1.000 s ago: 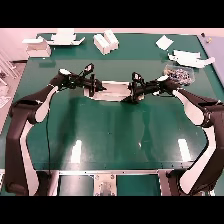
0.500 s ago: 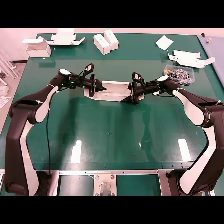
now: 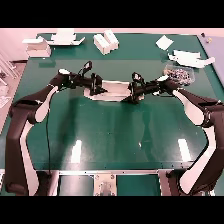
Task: Fold the box and place the chain.
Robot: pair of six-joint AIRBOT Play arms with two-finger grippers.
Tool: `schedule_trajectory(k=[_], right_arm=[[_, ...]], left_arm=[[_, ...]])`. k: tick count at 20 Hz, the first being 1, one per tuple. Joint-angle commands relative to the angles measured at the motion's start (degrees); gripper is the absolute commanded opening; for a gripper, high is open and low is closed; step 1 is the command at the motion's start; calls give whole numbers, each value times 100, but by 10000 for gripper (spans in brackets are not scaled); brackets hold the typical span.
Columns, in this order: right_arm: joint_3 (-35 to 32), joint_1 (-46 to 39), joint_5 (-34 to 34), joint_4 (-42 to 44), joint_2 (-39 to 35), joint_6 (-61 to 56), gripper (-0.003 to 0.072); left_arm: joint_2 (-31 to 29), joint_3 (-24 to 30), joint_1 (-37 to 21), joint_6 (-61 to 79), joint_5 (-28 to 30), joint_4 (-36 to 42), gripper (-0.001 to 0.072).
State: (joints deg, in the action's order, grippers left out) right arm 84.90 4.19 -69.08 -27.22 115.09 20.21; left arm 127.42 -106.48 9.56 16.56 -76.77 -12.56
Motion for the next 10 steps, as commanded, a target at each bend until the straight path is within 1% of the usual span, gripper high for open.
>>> schedule_trajectory(k=[1, 3, 5, 7, 9, 10], right_arm=[[0, 0, 2, 2, 0, -4, 599], [-2, 0, 2, 2, 0, -4, 598], [-2, 2, 2, 2, 0, -4, 598], [-2, 0, 4, 2, 0, -4, 598], [-2, 0, 2, 4, 0, -4, 598], [-2, 0, 2, 7, 0, -4, 598]], left_arm=[[-57, -4, -4, -55, -501, 262, 533], [-201, -4, -31, -155, -684, 247, 534], [-426, -7, -101, -155, -682, 223, 534], [-706, -4, -267, -162, -695, 219, 535], [-960, -2, -433, -216, -892, 223, 520], [-1060, -4, -509, -306, -1049, 216, 332]])
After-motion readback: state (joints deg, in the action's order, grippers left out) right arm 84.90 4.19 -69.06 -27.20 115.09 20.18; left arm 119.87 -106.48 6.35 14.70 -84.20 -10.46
